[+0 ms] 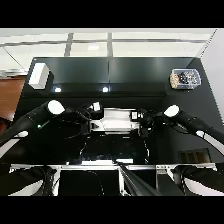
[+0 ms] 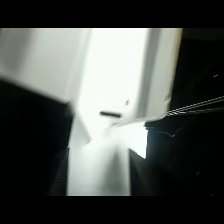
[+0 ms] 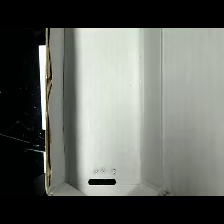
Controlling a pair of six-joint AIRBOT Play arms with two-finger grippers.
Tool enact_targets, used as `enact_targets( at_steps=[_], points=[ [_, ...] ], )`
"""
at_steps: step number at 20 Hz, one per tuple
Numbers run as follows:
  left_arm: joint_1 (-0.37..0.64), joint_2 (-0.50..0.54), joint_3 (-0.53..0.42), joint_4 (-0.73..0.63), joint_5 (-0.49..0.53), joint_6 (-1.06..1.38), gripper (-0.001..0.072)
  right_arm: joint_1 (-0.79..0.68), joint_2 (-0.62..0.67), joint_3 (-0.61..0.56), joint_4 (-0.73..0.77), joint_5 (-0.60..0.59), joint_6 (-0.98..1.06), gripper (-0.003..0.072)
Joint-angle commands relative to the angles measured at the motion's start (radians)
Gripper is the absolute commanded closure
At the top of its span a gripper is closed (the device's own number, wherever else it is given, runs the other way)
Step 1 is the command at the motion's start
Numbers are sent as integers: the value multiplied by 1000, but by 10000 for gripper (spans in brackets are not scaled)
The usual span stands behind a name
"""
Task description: Fold the box and place the chain.
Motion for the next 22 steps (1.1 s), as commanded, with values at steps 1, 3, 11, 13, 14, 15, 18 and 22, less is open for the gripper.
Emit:
enact_targets(
  at_steps=[1,3,11,13,14,15,18,22],
  points=[
    [-58,-41,1,-98,52,53,360,0,0,-1,0,0,0,279],
    [-67,-44,1,-141,65,60,442,0,0,-1,0,0,0,279],
    [-69,-84,1,-248,63,60,487,0,0,-1,0,0,0,279],
    [-68,-100,1,-252,83,59,461,0,0,-1,0,0,0,279],
    [-68,-103,1,-252,97,59,462,0,0,-1,0,0,0,279],
    [-68,-105,1,-252,109,59,462,0,0,-1,0,0,0,279],
    [-69,-105,1,-253,101,59,531,0,0,-1,0,0,0,279],
    [-102,-105,1,-253,105,59,425,0,0,-1,0,0,0,279]
  ],
)
